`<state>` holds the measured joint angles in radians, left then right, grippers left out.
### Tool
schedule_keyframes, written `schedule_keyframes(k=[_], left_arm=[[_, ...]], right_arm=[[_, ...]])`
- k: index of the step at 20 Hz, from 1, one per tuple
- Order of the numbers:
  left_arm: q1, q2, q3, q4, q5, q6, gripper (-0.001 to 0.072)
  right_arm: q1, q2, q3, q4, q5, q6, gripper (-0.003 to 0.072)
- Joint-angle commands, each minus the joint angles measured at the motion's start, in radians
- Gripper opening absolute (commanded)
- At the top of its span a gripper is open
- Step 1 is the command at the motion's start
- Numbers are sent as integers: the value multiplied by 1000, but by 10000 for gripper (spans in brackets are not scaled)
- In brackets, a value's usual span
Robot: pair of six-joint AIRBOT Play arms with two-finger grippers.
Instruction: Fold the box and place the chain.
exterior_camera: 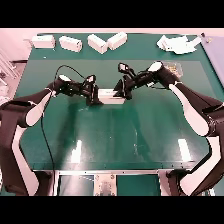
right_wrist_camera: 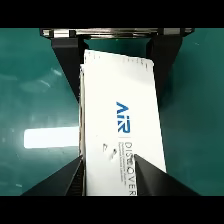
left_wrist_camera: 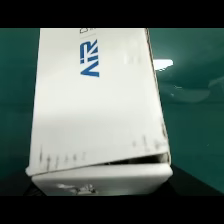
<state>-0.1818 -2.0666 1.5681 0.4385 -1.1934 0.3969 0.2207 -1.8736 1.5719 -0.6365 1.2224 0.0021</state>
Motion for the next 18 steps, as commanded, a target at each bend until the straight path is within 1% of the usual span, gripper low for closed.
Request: schedule_keyframes(k=[1, 3, 4, 6, 8, 9, 10, 12, 13, 14, 18], left_arm=[[0, 0, 1, -3, 8, -3, 471], [0, 0, 1, -3, 8, -3, 471], [0, 0, 1, -3, 8, -3, 470], [0, 0, 0, -3, 8, -3, 471], [0, 0, 1, -3, 8, -3, 470], [0, 0, 0, -3, 8, -3, 470], [0, 0, 1, -3, 8, -3, 470], [0, 0, 0, -3, 8, -3, 470], [0, 0, 1, -3, 8, -3, 471], [0, 0, 0, -3, 8, -3, 470], [0, 0, 0, -3, 8, -3, 471]], right_arm=[[-32, 0, -47, 134, 29, -80, 441], [-34, 0, -63, 162, 29, -93, 466], [-36, 0, -63, 182, 39, -93, 496], [-37, 0, -58, 259, 81, -94, 496], [-37, 0, -45, 294, 108, -94, 488], [-37, 0, -43, 294, 105, -101, 403], [-37, -1, -44, 293, 100, -108, 267], [-35, -12, -44, 291, 79, -107, 21], [-35, -21, -44, 287, 60, -103, 5], [-35, -30, -44, 285, 36, -91, 5], [-28, -68, -45, 238, 32, -58, 4]])
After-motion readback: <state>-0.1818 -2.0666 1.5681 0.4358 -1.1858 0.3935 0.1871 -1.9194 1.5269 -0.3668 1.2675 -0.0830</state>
